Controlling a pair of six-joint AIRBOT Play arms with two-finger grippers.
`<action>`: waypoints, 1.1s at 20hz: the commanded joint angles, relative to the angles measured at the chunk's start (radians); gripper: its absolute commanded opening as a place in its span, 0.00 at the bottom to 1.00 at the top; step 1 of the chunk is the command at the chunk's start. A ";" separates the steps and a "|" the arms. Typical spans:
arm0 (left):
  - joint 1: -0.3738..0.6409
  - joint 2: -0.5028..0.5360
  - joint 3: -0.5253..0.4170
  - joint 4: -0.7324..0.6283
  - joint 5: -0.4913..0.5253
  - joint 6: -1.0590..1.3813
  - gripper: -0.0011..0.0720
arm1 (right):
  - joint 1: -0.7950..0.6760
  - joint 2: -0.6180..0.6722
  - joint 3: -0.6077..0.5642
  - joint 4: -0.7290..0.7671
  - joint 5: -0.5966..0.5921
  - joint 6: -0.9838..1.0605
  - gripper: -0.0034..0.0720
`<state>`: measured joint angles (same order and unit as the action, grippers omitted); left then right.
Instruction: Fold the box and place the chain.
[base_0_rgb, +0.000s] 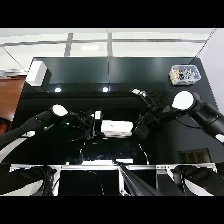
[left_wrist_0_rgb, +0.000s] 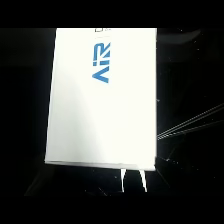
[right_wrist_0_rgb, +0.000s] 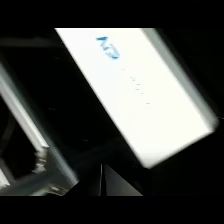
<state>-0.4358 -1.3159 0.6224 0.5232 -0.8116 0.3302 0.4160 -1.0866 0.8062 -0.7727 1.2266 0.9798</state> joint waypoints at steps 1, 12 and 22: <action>0.000 0.000 0.001 0.000 0.000 0.001 0.54 | -0.016 -0.005 -0.103 0.320 -0.149 0.041 0.05; 0.000 0.000 0.001 0.000 0.000 0.001 0.54 | 0.000 -0.149 -0.149 0.408 -0.294 0.045 0.06; 0.000 0.000 0.001 0.000 0.000 0.001 0.54 | 0.018 -0.222 -0.156 0.301 -0.310 0.072 0.06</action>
<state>-0.4358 -1.3159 0.6224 0.5243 -0.8127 0.3328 0.4316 -1.2953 0.6521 -0.4339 0.9302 1.0531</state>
